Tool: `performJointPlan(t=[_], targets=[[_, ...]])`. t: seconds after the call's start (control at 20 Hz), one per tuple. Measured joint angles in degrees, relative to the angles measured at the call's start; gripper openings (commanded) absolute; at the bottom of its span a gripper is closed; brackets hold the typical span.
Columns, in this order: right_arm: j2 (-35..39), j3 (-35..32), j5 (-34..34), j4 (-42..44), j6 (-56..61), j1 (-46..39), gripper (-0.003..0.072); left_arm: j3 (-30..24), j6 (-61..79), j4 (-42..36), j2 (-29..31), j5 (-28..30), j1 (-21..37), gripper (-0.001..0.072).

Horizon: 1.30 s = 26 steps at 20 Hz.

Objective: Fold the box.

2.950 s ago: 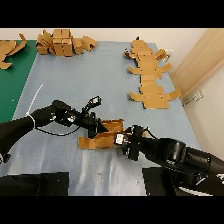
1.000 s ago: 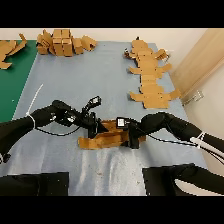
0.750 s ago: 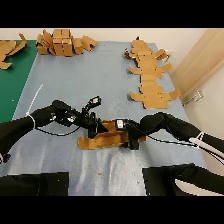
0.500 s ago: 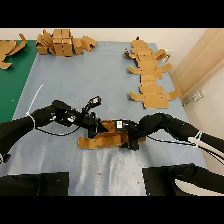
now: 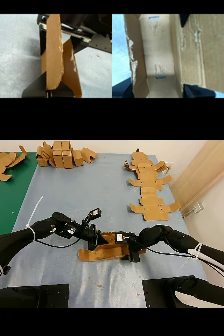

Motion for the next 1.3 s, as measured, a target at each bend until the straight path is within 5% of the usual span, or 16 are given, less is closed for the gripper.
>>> performJointPlan(t=[0.95, 1.05, 1.3], targets=[[-1.14, 0.02, 2.29, 0.37, 0.02, 0.72, 0.0682, 0.00, -0.02, 0.00, 0.00, -0.02, 0.00, 0.0014], [-1.29, 0.02, 2.34, 0.42, 0.02, 0.94, 0.0541, 0.00, -0.02, 0.00, 0.00, -0.02, 0.00, 0.0014], [-1.42, 0.02, 2.16, 0.24, 0.02, 1.31, 0.0532, 0.00, -0.02, 0.00, 0.00, -0.04, 0.00, 0.0014]])
